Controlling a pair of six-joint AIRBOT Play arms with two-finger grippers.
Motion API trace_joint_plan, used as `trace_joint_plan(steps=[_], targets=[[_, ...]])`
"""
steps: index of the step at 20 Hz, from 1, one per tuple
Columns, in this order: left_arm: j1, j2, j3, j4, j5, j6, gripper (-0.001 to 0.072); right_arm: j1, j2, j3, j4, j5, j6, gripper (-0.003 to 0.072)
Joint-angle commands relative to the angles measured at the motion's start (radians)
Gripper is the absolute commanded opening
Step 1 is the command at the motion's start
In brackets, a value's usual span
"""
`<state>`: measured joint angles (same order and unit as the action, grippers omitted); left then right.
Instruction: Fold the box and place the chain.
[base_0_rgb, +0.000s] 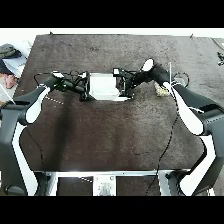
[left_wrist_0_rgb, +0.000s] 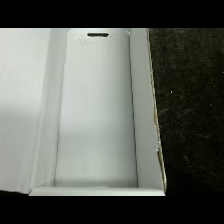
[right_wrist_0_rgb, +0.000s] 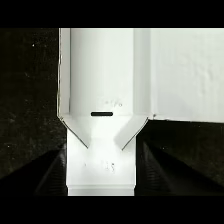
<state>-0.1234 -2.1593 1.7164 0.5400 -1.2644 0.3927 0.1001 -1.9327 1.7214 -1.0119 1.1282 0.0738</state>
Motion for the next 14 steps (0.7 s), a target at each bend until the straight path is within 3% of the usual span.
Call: trace_joint_plan(steps=[1,4,5,6,10,11,14], targets=[[0.000,-0.001,0.000,0.000,0.000,0.000,0.0354,0.016,-0.019,0.000,-0.010,-0.032,0.002,0.0480],[0.000,-0.001,0.000,0.000,0.000,0.000,0.0355,0.018,-0.028,0.000,-0.009,-0.070,0.023,0.0478],[0.001,-0.001,0.000,0.000,0.000,0.000,0.0354,0.022,-0.028,0.000,-0.009,-0.072,0.029,0.0430],[0.001,-0.001,0.000,0.000,0.000,0.000,0.0354,0.027,-0.028,0.000,-0.009,-0.070,0.029,0.0296],[0.001,-0.001,0.000,0.000,0.000,0.000,0.0354,0.060,-0.031,0.000,-0.010,-0.072,0.028,0.0240],[0.000,-0.001,0.000,0.000,0.000,0.000,0.0354,0.065,-0.031,-0.001,-0.010,-0.077,0.028,0.0134],[0.001,-0.001,0.000,0.000,0.000,0.000,0.0354,0.065,-0.039,0.000,-0.001,-0.119,0.028,0.0114]])
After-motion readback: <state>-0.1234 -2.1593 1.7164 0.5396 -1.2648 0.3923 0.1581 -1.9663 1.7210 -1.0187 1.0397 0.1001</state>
